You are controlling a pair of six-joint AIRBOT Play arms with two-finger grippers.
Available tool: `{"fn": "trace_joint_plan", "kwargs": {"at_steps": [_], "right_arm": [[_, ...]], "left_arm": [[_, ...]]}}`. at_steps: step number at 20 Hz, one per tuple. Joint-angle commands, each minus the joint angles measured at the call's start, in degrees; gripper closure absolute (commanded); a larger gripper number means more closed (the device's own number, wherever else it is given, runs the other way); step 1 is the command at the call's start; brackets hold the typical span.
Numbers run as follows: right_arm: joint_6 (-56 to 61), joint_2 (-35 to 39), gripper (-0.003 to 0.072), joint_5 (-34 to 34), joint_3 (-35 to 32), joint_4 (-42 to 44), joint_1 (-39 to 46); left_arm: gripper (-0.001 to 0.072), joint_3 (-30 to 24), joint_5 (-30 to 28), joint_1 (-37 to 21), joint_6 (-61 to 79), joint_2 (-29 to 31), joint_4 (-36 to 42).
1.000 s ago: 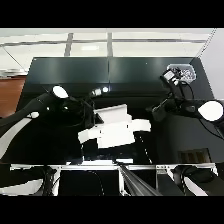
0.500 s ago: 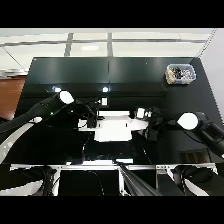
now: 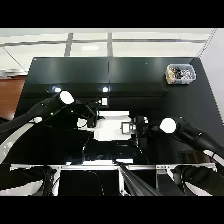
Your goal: Fold the box and place the chain.
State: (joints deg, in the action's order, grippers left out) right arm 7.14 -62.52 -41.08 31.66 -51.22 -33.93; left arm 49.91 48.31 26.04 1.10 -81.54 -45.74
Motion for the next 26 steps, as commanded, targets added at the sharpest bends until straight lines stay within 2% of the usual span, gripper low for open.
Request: {"fn": "trace_joint_plan", "kwargs": {"at_steps": [1, 4, 7, 12, 15, 21, 26], "right_arm": [[-0.8, -2.5, -0.0019, 3.8, 0.0, 0.2, -2.5], [-0.7, -3.7, -0.0019, 7.1, 0.0, 0.5, -3.0], [-0.7, -3.7, -0.0018, 12.2, 0.2, 6.8, -3.0], [-0.7, -0.3, -0.0018, 10.0, 1.0, 3.4, -2.3], [-0.6, 0.6, -0.0019, 9.6, 1.3, 3.8, 1.6], [-2.6, 0.5, -0.0019, 8.4, 2.8, 12.5, 9.1], [-19.3, -2.1, -0.0018, 0.2, 2.7, 25.9, 11.8]], "left_arm": [[0.0682, 0.0, -0.1, 0.0, -0.1, 0.0, -0.1], [0.0681, 0.0, -0.1, 0.0, -0.1, 0.0, -0.1], [0.0682, 0.0, 0.1, 0.0, -0.1, 0.0, -0.1], [0.0681, 0.0, 0.1, 0.0, -0.1, 0.0, -0.1], [0.0681, 0.0, 0.3, 0.0, -0.1, 0.0, -0.1], [0.0681, 0.0, 0.3, 0.0, -0.1, 0.0, -0.1], [0.0681, 0.0, 0.3, 0.1, -0.1, 0.0, 0.0]]}}
